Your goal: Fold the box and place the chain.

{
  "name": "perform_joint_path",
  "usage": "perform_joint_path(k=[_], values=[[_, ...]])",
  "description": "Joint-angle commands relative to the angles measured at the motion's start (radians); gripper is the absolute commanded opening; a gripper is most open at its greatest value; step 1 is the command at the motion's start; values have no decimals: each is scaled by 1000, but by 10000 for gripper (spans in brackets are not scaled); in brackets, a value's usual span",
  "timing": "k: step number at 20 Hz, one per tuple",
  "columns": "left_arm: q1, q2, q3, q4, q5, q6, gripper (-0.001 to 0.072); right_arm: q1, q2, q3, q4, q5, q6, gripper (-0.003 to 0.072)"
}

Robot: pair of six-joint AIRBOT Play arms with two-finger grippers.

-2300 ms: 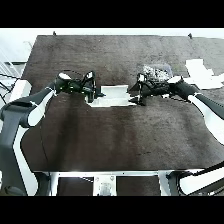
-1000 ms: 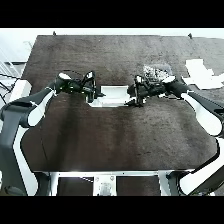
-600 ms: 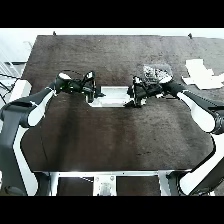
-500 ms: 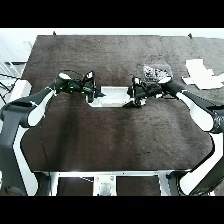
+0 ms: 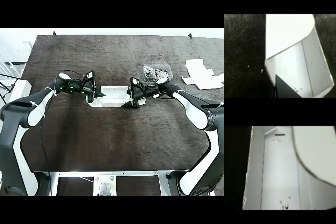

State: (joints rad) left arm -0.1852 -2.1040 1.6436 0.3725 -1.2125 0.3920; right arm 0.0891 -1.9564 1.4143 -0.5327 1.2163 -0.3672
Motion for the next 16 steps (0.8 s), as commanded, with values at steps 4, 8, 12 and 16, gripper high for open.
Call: perform_joint_path(k=[4,8,12,16], values=[[-1,0,0,0,-1,0,19,1,-20,6,10,8,13,702],[-1,0,0,0,-1,0,19,1,-22,11,8,7,15,685],[-1,0,0,0,-1,0,19,1,-22,14,4,7,15,572],[-1,0,0,0,-1,0,19,1,-22,18,-13,9,15,641]])
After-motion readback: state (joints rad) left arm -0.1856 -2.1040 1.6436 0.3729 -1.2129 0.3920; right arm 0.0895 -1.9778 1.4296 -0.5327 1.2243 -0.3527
